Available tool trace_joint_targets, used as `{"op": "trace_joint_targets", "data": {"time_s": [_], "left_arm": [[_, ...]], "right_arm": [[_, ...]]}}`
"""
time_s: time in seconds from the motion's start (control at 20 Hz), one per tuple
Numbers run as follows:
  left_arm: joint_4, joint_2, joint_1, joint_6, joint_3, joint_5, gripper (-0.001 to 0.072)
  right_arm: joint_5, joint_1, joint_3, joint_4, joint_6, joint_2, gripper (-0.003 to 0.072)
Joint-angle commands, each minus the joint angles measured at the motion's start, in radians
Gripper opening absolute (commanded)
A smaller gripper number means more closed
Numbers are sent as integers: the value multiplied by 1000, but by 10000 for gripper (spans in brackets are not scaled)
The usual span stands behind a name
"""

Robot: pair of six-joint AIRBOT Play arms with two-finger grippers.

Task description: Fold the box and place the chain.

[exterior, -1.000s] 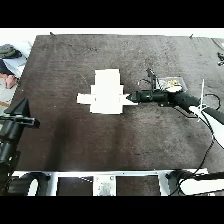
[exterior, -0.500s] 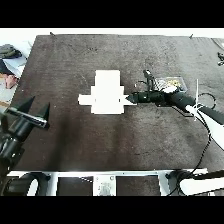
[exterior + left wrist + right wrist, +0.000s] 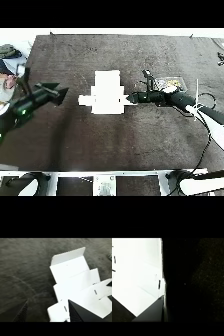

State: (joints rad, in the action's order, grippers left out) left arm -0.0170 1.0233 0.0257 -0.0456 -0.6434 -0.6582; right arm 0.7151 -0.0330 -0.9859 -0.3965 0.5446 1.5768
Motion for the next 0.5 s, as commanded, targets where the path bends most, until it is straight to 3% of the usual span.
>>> {"op": "trace_joint_targets", "data": {"time_s": [0.0,0.2,0.45], "left_arm": [[-126,293,-22,166,-259,-165,552],[-431,570,-113,521,-640,-277,551],[-515,860,-123,737,-1052,-520,550]], "right_arm": [[3,2,-1,0,-11,1,-9],[4,3,-1,-1,-11,0,-9],[3,3,-1,-4,-29,1,-9]]}}
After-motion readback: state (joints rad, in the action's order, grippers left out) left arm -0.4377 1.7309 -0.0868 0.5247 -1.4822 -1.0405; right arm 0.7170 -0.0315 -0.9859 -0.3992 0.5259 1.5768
